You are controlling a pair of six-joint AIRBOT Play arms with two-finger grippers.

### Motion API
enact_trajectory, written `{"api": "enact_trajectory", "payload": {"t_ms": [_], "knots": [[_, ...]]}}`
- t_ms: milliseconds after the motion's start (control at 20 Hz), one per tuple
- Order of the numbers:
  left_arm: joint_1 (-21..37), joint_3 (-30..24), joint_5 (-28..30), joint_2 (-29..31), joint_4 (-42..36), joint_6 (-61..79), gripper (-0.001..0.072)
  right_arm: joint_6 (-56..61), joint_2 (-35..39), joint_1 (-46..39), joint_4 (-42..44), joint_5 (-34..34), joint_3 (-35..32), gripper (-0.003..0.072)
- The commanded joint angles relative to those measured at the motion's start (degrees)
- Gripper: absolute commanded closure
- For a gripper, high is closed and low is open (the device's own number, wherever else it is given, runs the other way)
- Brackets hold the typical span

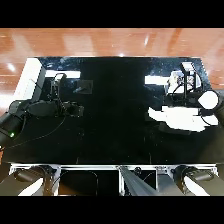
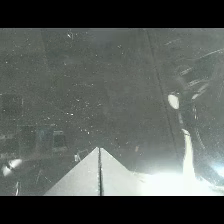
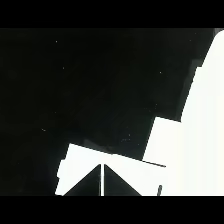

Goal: Fold the box and place the chain.

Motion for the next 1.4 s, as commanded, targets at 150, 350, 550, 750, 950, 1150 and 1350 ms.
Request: {"api": "enact_trajectory", "payload": {"t_ms": [150, 350, 550, 750, 950, 1150, 1350], "knots": [[0.0, 0.0, 0.0, 0.0, 0.0, 0.0, 0.0686, 0.0, 0.0, 0.1, 0.0, 0.0, 0.0, 0.0646], [0.0, 0.0, 0.0, 0.0, 0.0, 0.0, 0.0686, 0.0, 0.0, 0.1, 0.0, 0.0, 0.0, 0.0645], [0.0, 0.0, 0.0, 0.0, 0.0, 0.0, 0.0686, 0.0, 0.0, 0.1, 0.0, 0.0, 0.0, 0.0645], [0.1, 0.0, 0.0, -0.7, 0.2, 0.0, 0.0686, 0.0, 0.0, 0.1, 0.0, -0.2, 0.0, 0.0645], [0.0, 0.0, 0.0, -0.7, 0.2, 0.0, 0.0687, -0.2, 0.0, 0.1, -0.3, -8.3, 0.0, 0.0645], [0.0, 0.0, 0.0, -0.7, 0.1, 0.0, 0.0686, -0.2, 0.0, 0.1, 0.0, -11.6, 0.0, 0.0645], [0.0, 0.0, -0.2, -0.9, 0.0, 0.0, 0.0686, -0.2, 0.0, -0.2, -0.3, -12.4, 0.0, 0.0645]]}}
